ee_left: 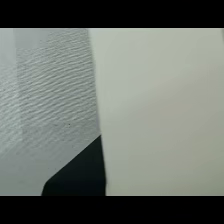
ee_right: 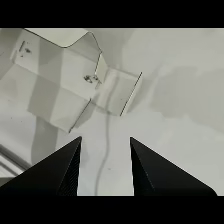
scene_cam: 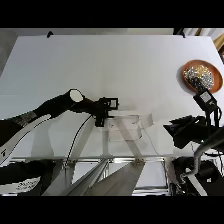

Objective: Fold the box and place the chain.

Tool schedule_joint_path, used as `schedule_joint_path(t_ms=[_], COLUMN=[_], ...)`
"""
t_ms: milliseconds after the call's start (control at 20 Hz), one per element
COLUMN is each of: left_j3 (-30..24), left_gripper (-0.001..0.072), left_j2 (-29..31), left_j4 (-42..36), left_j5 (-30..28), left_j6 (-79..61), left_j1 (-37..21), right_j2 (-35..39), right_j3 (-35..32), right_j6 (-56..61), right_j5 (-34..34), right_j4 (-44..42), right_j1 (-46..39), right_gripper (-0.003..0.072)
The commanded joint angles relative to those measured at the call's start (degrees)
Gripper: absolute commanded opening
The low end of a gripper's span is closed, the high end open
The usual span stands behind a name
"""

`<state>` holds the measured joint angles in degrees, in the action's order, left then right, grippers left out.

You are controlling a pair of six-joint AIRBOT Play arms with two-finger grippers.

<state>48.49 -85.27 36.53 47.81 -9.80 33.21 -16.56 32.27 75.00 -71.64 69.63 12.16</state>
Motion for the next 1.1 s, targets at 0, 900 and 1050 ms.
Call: schedule_joint_path(t_ms=[0,900,1050], left_j3=[0.81,3.56,3.56], left_gripper=[0.0001,0.0005,0.0006], left_j2=[-0.02,-3.10,-3.10], left_j4=[2.89,4.66,4.66], left_j5=[0.87,1.77,1.68], left_j6=[-0.37,-0.57,-0.55], left_j1=[-0.09,-0.04,-0.04], right_j2=[0.00,0.00,0.00], right_j3=[-0.02,-0.02,-0.02], right_j6=[0.04,0.20,0.20], right_j5=[0.48,0.50,0.50], right_j4=[-0.02,-1.07,-1.07], right_j1=[0.04,0.04,0.04], right_gripper=[0.0332,0.0332,0.0332])
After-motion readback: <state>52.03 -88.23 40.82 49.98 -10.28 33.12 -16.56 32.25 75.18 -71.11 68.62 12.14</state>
